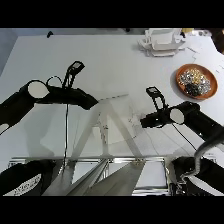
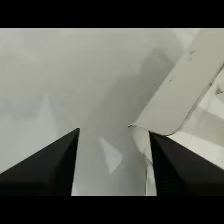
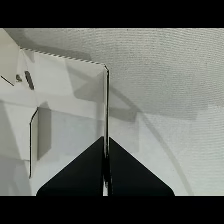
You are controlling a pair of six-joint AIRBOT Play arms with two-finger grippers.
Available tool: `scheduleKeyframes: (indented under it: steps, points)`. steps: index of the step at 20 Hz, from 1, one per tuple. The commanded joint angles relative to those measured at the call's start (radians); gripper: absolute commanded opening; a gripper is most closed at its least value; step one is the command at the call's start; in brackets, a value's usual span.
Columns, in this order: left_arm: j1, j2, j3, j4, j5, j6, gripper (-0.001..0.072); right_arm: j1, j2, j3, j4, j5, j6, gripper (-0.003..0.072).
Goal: Fold the box and place the chain.
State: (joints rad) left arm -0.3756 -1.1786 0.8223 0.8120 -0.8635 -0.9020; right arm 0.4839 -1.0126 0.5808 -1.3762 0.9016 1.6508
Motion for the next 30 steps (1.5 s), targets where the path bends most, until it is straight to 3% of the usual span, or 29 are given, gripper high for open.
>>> scheduleKeyframes:
  steps: [1,2,3,7,10,11,13,15,17,18,21,22,25,30]
  points:
    - [0.003,-0.135,0.035,-0.137,-0.098,0.205,0.0601,0.001,0.001,-0.001,0.0,0.003,0.002,0.0017]
    - [0.003,-0.175,0.036,-0.162,-0.123,0.241,0.0674,0.001,0.001,-0.001,0.001,0.004,0.002,0.0017]
    - [0.003,-0.211,0.036,-0.207,-0.148,0.287,0.0695,0.001,0.001,-0.001,0.0,0.004,0.002,0.0017]
    - [-0.013,-0.286,0.036,-0.323,-0.177,0.439,0.0688,0.001,0.001,-0.001,0.0,0.004,0.002,0.0017]
    - [-0.042,-0.308,0.036,-0.323,-0.175,0.496,0.062,0.001,0.001,-0.001,0.002,0.004,0.002,0.0017]
    - [-0.052,-0.311,0.036,-0.322,-0.17,0.516,0.057,0.001,0.001,-0.001,0.005,0.003,0.002,0.0017]
    - [-0.068,-0.31,0.036,-0.322,-0.158,0.567,0.032,0.001,0.001,-0.001,0.015,0.003,0.002,0.0017]
    - [-0.069,-0.31,0.036,-0.322,-0.136,0.64,0.0264,0.001,0.001,0.0,0.016,0.004,0.002,0.0017]
    - [-0.069,-0.309,0.036,-0.325,-0.124,0.749,0.0056,0.001,0.001,0.0,0.016,0.006,0.002,0.0017]
    - [-0.069,-0.308,0.036,-0.326,-0.122,0.8,0.0005,0.001,0.001,0.0,0.017,0.011,0.002,0.0017]
    - [-0.077,-0.308,0.036,-0.326,-0.123,0.864,0.0004,0.001,0.006,0.0,0.023,0.029,0.002,0.0021]
    - [-0.084,-0.308,0.036,-0.327,-0.121,0.885,0.0004,0.001,0.014,0.002,0.022,0.03,-0.002,0.0089]
    - [-0.122,-0.308,0.036,-0.335,-0.073,0.989,0.0003,0.0,0.062,0.048,0.01,0.055,-0.009,0.0466]
    - [-0.199,-0.308,0.036,-0.409,0.031,1.147,0.0003,0.0,0.187,0.142,-0.135,0.155,-0.039,0.0487]
